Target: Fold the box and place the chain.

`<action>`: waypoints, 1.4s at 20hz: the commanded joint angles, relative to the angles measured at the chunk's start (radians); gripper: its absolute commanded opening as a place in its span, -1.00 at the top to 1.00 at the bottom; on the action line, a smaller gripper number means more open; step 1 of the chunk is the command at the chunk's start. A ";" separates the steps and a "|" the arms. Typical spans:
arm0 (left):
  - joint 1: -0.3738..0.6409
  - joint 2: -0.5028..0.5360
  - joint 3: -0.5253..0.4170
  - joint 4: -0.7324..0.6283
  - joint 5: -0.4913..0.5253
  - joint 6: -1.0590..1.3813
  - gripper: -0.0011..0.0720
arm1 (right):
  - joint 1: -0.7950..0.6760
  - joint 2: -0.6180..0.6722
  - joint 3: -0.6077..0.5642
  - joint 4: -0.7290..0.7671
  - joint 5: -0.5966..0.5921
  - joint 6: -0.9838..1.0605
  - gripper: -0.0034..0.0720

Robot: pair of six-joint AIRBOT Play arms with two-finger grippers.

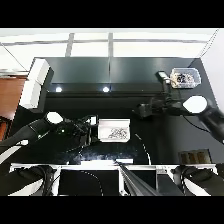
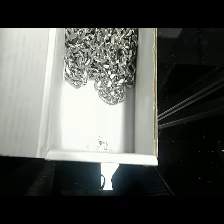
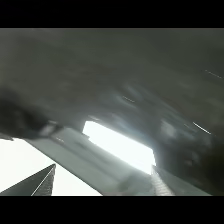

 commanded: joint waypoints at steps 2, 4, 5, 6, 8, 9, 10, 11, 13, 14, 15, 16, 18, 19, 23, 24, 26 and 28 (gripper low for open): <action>0.000 -0.001 0.000 0.000 0.000 0.000 -0.23 | 0.023 -0.130 -0.001 0.369 0.005 -0.543 -1.00; 0.000 -0.001 0.000 0.000 0.001 0.000 -0.23 | 0.023 -0.130 -0.001 0.335 0.098 -0.720 -1.00; 0.000 -0.001 0.000 0.000 0.001 0.000 -0.23 | 0.023 -0.130 -0.001 0.328 0.142 -0.782 -1.00; 0.000 -0.001 0.000 0.000 0.001 0.000 -0.23 | 0.023 -0.130 0.000 0.327 0.188 -0.817 -1.00; 0.000 -0.001 0.000 0.000 0.001 0.000 -0.23 | 0.023 -0.127 0.000 0.313 0.252 -0.835 -1.00; 0.000 -0.001 0.000 0.000 0.001 0.000 -0.23 | 0.024 -0.127 0.000 0.300 0.278 -0.835 -1.00; 0.000 -0.001 0.000 0.000 0.001 0.000 -0.23 | 0.032 -0.127 0.000 0.269 0.290 -0.834 -1.00; 0.000 -0.001 0.000 0.000 0.001 0.000 -0.23 | 0.052 -0.127 0.000 0.221 0.290 -0.834 -1.00; 0.000 -0.001 0.000 0.000 0.001 0.000 -0.23 | 0.104 -0.127 0.000 0.154 0.279 -0.834 -1.00; 0.000 -0.001 0.000 0.000 0.001 0.000 -0.23 | 0.126 -0.127 0.000 0.147 0.272 -0.834 -1.00; 0.000 -0.001 0.000 0.000 0.001 0.000 -0.23 | 0.140 -0.125 0.000 0.138 0.258 -0.834 -1.00; 0.000 -0.001 0.000 0.000 0.001 0.000 -0.23 | 0.154 -0.120 0.000 0.124 0.238 -0.834 -1.00; 0.000 -0.001 0.000 0.000 0.001 0.000 -0.23 | 0.171 -0.102 0.000 0.110 0.205 -0.827 -1.00; 0.000 -0.001 0.000 0.000 0.001 0.000 -0.23 | 0.175 -0.091 0.000 0.107 0.193 -0.822 -1.00; -0.001 -0.001 0.000 0.000 0.001 0.000 -0.23 | 0.197 -0.069 0.000 0.058 0.170 -0.767 -1.00; 0.000 -0.001 0.000 0.000 0.001 0.000 -0.23 | 0.211 -0.069 0.000 0.034 0.170 -0.750 -1.00; 0.000 -0.001 0.000 0.000 0.000 0.000 -0.23 | 0.241 -0.069 0.000 -0.013 0.161 -0.721 -1.00; 0.000 -0.001 0.000 0.000 0.000 0.000 -0.23 | 0.262 -0.069 0.000 -0.056 0.143 -0.683 -1.00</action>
